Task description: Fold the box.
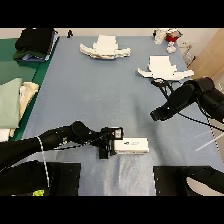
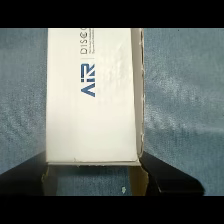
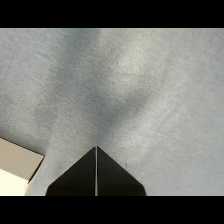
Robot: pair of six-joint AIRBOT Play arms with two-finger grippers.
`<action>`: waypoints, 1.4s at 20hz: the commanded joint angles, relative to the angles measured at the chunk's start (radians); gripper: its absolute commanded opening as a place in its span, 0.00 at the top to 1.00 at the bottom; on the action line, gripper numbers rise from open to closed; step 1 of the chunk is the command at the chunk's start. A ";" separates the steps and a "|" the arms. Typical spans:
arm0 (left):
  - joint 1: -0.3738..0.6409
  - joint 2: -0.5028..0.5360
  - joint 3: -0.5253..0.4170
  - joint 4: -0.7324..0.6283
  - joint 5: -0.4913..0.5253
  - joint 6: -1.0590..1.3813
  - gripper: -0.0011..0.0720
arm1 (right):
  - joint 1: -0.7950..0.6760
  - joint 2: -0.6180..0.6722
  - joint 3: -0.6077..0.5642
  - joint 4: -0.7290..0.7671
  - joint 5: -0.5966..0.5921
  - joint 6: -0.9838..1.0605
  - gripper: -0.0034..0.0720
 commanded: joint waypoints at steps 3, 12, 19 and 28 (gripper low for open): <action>0.000 0.000 0.000 0.000 0.000 0.000 0.35 | -0.003 -0.006 0.003 0.004 0.002 -0.001 0.95; 0.015 0.026 0.012 0.041 -0.001 -0.135 0.35 | -0.003 -0.006 0.003 0.004 0.001 -0.001 0.95; 0.342 0.306 0.012 0.480 -0.138 -0.712 0.35 | -0.003 -0.006 0.003 0.004 0.002 -0.001 0.95; 0.996 0.189 0.146 0.671 0.033 -0.932 0.35 | -0.002 -0.006 0.003 0.005 0.001 -0.001 0.95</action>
